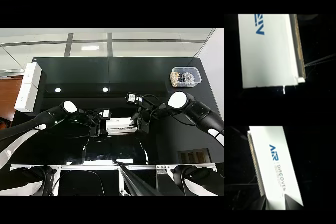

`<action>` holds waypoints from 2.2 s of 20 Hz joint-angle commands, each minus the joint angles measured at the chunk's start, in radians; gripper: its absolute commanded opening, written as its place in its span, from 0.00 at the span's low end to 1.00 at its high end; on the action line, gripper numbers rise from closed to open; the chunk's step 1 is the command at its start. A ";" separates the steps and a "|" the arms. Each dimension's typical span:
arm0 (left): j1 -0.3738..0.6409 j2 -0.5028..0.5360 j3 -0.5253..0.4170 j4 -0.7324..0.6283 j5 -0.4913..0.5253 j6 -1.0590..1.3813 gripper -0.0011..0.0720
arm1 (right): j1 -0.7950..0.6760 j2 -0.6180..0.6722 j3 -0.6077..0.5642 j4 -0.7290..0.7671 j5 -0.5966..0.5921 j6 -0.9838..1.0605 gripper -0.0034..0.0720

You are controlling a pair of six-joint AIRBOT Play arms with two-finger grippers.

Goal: Fold the box and place the chain.

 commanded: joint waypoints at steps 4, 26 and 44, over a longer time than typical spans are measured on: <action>0.000 -0.001 0.001 0.000 0.000 0.000 0.50 | 0.001 -0.001 -0.005 -0.002 0.014 0.001 0.38; 0.000 -0.001 0.001 0.000 -0.001 0.000 0.50 | 0.026 -0.028 -0.008 -0.006 0.022 0.031 0.38; 0.000 -0.001 0.001 0.000 0.000 0.000 0.50 | -0.159 0.001 -0.128 0.457 0.131 0.462 0.06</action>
